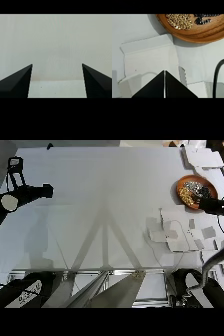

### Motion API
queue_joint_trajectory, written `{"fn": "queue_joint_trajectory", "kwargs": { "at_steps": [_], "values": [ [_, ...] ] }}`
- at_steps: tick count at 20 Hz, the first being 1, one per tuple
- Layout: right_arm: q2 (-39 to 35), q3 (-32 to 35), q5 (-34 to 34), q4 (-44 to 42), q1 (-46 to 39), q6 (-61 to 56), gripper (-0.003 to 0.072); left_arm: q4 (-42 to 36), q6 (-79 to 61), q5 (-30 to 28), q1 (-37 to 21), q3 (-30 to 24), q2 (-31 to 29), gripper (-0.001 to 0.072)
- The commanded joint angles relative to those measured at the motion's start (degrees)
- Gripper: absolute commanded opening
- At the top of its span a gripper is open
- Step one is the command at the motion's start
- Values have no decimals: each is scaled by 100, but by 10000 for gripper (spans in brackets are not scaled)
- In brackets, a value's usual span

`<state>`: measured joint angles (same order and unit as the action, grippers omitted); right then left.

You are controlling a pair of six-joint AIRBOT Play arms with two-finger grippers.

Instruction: Fold the box and place the chain.

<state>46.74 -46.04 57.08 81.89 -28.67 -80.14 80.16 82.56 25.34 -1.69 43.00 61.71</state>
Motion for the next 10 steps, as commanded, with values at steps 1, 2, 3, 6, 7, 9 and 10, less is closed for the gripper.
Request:
{"fn": "queue_joint_trajectory", "kwargs": {
  "at_steps": [1,2,3,6,7,9,10],
  "values": [
    [-7,-4,-313,-7,-2,0,13,0,-2,-2,0,2,-2,694],
    [-7,-4,-304,-7,-2,-2,13,0,-2,-2,0,2,-2,694],
    [-7,-4,-302,-11,-2,-2,13,0,-2,-2,0,2,-2,694],
    [-7,-7,-155,-133,-2,0,17,2,-2,-2,0,2,-2,694],
    [-7,-37,-44,-72,-4,0,21,0,-2,-2,0,2,-2,694],
    [-7,-208,291,212,-4,-2,219,0,-2,-2,0,2,-2,694],
    [-7,-343,507,444,-4,-15,231,2,-2,-2,0,2,-2,694]
  ]
}}
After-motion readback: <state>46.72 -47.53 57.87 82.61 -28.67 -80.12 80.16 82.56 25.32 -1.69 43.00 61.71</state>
